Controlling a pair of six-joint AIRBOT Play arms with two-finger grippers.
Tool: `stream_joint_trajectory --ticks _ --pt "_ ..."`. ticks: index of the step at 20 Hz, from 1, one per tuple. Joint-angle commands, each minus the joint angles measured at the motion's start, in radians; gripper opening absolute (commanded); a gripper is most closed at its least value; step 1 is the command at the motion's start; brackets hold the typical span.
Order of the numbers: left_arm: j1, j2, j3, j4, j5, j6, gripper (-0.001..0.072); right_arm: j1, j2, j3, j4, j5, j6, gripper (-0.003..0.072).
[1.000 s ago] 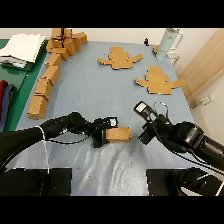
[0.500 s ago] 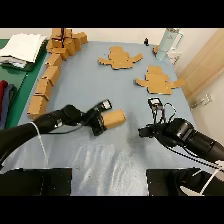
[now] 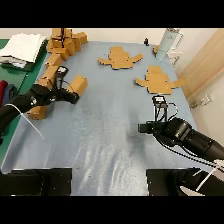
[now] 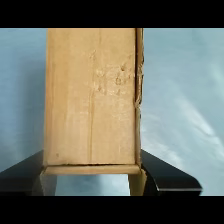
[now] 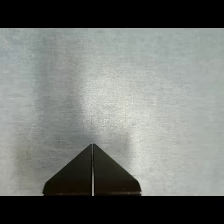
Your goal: Fold the box.
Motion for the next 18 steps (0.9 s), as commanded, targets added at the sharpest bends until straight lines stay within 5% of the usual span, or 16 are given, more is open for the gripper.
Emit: stream_joint_trajectory --ticks 1,6,18 --pt "0.107 -0.087 0.063 0.005 0.009 -0.039 0.0479 0.0 0.0 0.0 -0.022 0.016 0.018 0.0011" --pt "0.116 -0.236 0.216 0.094 0.004 -0.19 0.0479 0.001 0.0 0.0 -0.021 0.016 0.018 0.0011" --pt "0.117 -0.495 0.63 0.642 -0.196 -0.755 0.0479 0.0 0.0 0.0 -0.021 0.061 0.018 0.0011"
